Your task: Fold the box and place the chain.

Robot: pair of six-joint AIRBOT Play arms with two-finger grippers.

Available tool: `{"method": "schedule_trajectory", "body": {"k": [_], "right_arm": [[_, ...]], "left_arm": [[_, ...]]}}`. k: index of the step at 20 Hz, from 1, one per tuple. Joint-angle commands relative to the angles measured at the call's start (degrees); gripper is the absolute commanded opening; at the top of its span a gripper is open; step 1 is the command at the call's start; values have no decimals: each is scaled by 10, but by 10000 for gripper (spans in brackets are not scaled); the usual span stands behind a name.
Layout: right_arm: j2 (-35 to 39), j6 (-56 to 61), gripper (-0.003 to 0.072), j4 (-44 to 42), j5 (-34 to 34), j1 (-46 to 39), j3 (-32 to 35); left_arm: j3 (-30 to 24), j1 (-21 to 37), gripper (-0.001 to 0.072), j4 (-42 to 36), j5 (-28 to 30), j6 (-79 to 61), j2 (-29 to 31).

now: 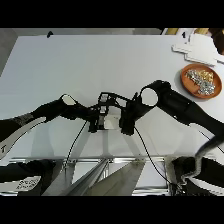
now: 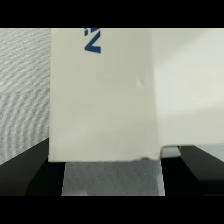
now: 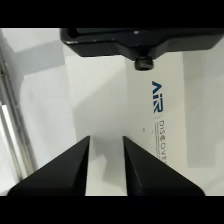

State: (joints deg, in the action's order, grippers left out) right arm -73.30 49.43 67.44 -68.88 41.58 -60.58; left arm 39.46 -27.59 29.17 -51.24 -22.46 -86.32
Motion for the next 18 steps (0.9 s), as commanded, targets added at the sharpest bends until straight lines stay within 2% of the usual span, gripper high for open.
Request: {"method": "schedule_trajectory", "body": {"k": [1, 10, 15, 18], "right_arm": [[0, -6, 297, 28, 21, 1, 0], [0, -16, 297, 28, 38, 1, 0], [0, -35, 297, 26, 10, 1, 0], [1, -67, 297, -21, 10, -28, 13]], "left_arm": [[1, 0, 153, 0, 0, 0, 0], [1, 0, 153, 0, 0, 0, 0], [1, 0, 153, 0, 0, 0, 0], [1, 0, 153, 0, 0, 0, 0]]}}
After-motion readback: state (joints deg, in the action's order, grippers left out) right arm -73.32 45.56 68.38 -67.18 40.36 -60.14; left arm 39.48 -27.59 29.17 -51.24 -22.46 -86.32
